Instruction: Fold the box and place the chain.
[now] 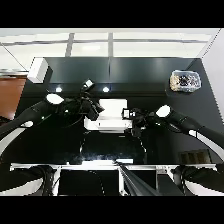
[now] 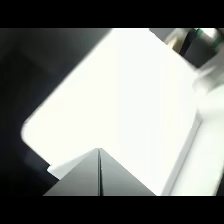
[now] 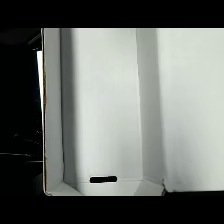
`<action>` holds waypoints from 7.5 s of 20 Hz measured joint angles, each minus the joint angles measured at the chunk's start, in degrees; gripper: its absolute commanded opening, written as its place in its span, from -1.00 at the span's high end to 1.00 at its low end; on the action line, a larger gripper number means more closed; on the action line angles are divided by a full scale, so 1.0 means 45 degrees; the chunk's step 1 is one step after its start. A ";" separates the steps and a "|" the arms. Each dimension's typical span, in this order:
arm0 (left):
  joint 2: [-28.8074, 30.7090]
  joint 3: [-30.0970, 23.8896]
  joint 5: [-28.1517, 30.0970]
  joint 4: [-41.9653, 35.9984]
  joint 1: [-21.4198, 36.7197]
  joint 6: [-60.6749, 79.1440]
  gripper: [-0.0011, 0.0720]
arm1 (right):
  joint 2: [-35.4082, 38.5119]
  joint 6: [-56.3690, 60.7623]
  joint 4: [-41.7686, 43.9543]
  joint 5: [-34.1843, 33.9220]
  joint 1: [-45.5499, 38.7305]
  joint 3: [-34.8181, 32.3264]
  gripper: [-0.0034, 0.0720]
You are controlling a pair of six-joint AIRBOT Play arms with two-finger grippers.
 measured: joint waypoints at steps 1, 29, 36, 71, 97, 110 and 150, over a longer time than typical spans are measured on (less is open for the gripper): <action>-0.0185 0.0160 -0.0058 0.0539 -0.0078 -0.0291 0.90 | 0.0000 0.0000 0.0000 0.0000 0.0000 0.0000 0.46; 0.1375 0.0330 -0.5037 0.2725 0.1710 -0.6047 0.91 | 0.0000 0.0010 0.0010 -0.0005 0.0000 0.0000 0.46; 0.0583 0.0233 -0.4624 0.3594 0.1112 -0.5901 0.91 | 0.0000 0.0005 0.0010 -0.0005 0.0000 0.0000 0.46; 0.1326 0.0223 -0.1962 0.7975 -0.0335 -0.1817 -0.99 | 0.0000 0.0010 0.0015 -0.0005 -0.0015 0.0000 0.46; 0.1195 0.0223 -0.1783 0.6819 -0.1219 -0.0554 0.22 | 0.0000 0.0010 0.0005 -0.0005 -0.0015 0.0000 0.46; 0.0427 0.0223 -0.1700 0.4187 -0.1229 -0.0457 0.38 | 0.0005 0.0015 0.0005 0.0010 -0.0015 0.0000 0.46; 0.0063 -0.0947 -0.4605 0.3852 0.4323 -1.3488 0.90 | 0.0000 0.0010 0.0010 -0.0005 -0.0015 0.0000 0.46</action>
